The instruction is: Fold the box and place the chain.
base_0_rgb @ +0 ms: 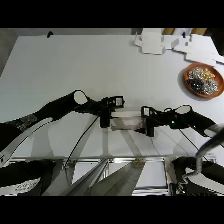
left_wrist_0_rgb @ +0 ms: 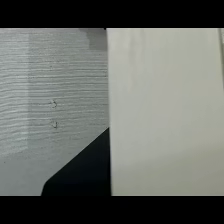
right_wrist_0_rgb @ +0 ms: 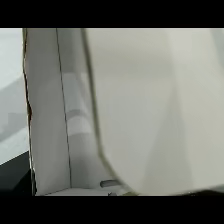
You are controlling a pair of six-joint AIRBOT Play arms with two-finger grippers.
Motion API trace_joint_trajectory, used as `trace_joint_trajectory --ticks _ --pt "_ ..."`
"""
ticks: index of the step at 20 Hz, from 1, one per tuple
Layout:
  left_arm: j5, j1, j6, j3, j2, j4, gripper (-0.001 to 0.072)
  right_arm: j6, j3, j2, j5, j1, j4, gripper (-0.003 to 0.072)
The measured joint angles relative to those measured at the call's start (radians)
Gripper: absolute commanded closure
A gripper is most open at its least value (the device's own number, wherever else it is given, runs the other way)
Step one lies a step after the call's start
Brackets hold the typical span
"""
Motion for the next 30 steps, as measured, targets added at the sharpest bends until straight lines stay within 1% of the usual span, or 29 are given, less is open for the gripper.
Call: trace_joint_trajectory --ticks 10,11,12,13,17,23,24,30 --pt "-0.001 0.000 0.002 0.000 0.000 -0.001 0.0699 0.033 0.001 -0.002 0.020 -0.001 -0.054 0.0019" --pt "-0.001 0.000 0.002 0.000 0.000 -0.001 0.0699 0.034 0.001 -0.002 0.020 -0.001 -0.056 0.0061" --pt "-0.001 0.000 0.002 0.000 0.000 -0.001 0.0699 0.034 0.001 -0.002 0.020 -0.002 -0.057 0.0131" --pt "-0.002 0.000 0.002 0.000 0.000 -0.002 0.0699 0.035 0.001 -0.002 0.021 -0.006 -0.059 0.0156" --pt "-0.002 -0.001 0.000 0.000 -0.001 -0.002 0.0699 0.035 0.001 -0.002 0.029 -0.027 -0.075 0.0187" --pt "-0.002 -0.001 0.000 0.000 -0.001 -0.001 0.0699 0.026 0.001 -0.003 0.020 -0.015 -0.081 0.0193" --pt "-0.002 -0.001 0.000 0.000 -0.001 -0.001 0.0699 0.026 0.001 -0.004 0.017 -0.013 -0.082 0.0222" --pt "-0.002 -0.001 0.000 0.000 0.000 0.000 0.0699 0.026 0.001 -0.004 0.012 -0.006 -0.090 0.0220"
